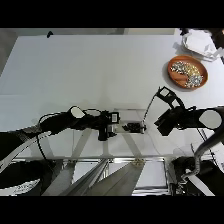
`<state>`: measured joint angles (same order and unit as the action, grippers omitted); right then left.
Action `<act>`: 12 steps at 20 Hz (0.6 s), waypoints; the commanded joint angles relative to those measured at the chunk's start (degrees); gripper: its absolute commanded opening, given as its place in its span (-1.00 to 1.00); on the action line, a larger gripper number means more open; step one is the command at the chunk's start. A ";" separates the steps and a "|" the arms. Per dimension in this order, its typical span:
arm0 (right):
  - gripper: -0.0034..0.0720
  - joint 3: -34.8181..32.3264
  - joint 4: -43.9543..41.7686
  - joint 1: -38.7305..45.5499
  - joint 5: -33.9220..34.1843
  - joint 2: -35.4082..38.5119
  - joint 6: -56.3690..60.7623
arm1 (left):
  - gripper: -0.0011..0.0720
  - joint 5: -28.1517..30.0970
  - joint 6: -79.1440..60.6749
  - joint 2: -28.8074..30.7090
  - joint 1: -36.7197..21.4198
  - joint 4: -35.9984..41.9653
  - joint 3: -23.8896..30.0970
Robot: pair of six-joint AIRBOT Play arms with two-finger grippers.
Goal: Fold the box and place the chain.
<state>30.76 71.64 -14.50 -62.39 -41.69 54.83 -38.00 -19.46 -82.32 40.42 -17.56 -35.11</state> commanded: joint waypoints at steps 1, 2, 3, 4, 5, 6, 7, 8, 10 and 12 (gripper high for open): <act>-0.17 -2.54 -0.63 0.46 1.57 -1.60 -16.28 | -0.23 0.00 0.00 0.02 0.02 -0.02 0.00; -0.17 -3.91 -5.01 0.46 2.47 -2.27 -23.85 | -0.23 0.02 -0.02 0.02 0.02 -0.02 -0.02; -0.17 -5.07 -9.18 0.46 2.84 -2.97 -31.30 | -0.23 0.02 -0.02 0.02 0.02 -0.02 -0.02; -0.17 -5.79 -11.87 0.46 3.34 -3.72 -36.06 | -0.23 0.02 -0.02 0.02 0.02 -0.02 -0.02; -0.17 -6.27 -12.66 0.46 3.93 -4.52 -38.86 | -0.23 0.02 -0.02 0.02 0.02 -0.02 -0.02; -0.17 -6.47 -12.50 0.46 5.09 -5.31 -39.56 | -0.23 0.02 -0.02 0.02 0.02 -0.02 -0.02; -0.17 -6.49 -12.52 0.46 5.73 -5.99 -39.56 | -0.23 0.02 -0.02 0.02 0.02 -0.02 -0.02; -0.17 -6.49 -12.96 0.46 6.16 -6.80 -39.56 | -0.23 0.02 -0.02 0.02 0.02 -0.02 0.00; -0.18 -6.51 -13.79 0.24 6.32 -8.46 -39.93 | -0.23 0.02 -0.02 0.02 0.02 -0.02 0.00; -0.18 -6.51 -13.81 -1.36 7.04 -10.43 -39.93 | -0.23 0.02 -0.02 0.02 0.02 -0.02 -0.02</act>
